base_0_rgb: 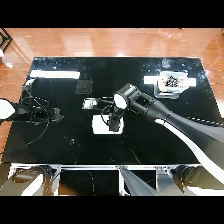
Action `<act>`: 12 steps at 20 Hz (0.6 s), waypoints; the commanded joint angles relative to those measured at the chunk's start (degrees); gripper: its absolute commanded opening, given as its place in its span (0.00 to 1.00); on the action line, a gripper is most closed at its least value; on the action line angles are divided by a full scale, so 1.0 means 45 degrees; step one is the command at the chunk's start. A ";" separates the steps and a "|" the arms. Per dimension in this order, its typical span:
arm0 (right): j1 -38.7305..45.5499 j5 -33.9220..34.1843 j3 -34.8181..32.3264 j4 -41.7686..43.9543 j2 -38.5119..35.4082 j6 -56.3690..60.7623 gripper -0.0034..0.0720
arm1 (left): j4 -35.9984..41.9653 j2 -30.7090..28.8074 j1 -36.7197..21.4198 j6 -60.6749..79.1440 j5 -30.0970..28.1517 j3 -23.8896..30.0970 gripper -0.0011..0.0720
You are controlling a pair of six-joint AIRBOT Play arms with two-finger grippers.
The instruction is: Fold the box and place the chain.
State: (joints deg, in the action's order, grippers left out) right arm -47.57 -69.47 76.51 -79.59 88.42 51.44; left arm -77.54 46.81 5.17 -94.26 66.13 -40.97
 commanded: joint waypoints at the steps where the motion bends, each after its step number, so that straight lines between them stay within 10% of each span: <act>1: -0.0015 -0.0291 0.0005 -0.0034 -0.0068 0.0092 0.46 | 0.0005 -0.0005 -0.0015 0.0005 -0.0015 0.0000 0.90; 5: -0.0010 -0.0311 0.0160 -0.0340 -0.0641 0.0097 0.25 | 0.0005 -0.0005 -0.0015 0.0005 -0.0015 0.0000 0.90; 6: -0.0010 -0.0340 0.0272 -0.0495 -0.0855 0.0097 0.06 | 0.0005 -0.0005 -0.0015 0.0005 -0.0015 0.0000 0.90; 12: -0.0010 -0.1015 0.0515 -0.0627 -0.2453 0.1137 0.07 | 0.0010 -0.0005 -0.0015 0.0000 -0.0029 0.0000 0.90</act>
State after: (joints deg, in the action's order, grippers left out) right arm -47.57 -72.16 78.52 -82.04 80.29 53.17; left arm -77.49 46.83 5.17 -94.26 66.02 -40.97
